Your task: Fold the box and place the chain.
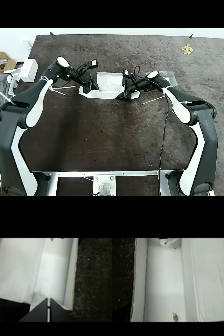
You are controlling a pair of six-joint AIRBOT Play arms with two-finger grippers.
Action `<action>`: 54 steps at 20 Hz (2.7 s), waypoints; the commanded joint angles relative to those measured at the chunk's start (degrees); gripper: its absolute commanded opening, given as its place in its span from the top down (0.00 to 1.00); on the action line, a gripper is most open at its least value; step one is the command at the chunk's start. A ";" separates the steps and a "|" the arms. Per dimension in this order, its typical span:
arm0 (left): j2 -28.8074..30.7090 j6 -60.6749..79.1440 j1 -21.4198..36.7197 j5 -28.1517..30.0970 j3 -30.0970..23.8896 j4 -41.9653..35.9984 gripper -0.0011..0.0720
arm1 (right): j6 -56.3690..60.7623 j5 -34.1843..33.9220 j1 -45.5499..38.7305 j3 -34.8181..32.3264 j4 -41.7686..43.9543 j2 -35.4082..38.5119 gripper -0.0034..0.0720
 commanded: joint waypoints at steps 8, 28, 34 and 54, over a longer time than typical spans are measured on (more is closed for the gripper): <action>12.63 -43.10 11.26 -4.07 0.87 1.70 0.97 | -0.13 0.00 0.04 0.00 -0.11 0.00 0.36; 4.22 -63.21 11.85 5.73 -18.82 -2.73 0.97 | -0.13 0.00 0.04 0.00 -0.11 0.00 0.36; 2.16 -58.21 9.68 6.19 -18.34 -13.97 0.97 | -0.13 0.00 0.04 0.00 -0.11 0.00 0.36; 2.54 -68.70 0.74 2.84 -4.70 -3.32 0.49 | -0.13 0.00 0.04 0.00 -0.11 0.00 0.36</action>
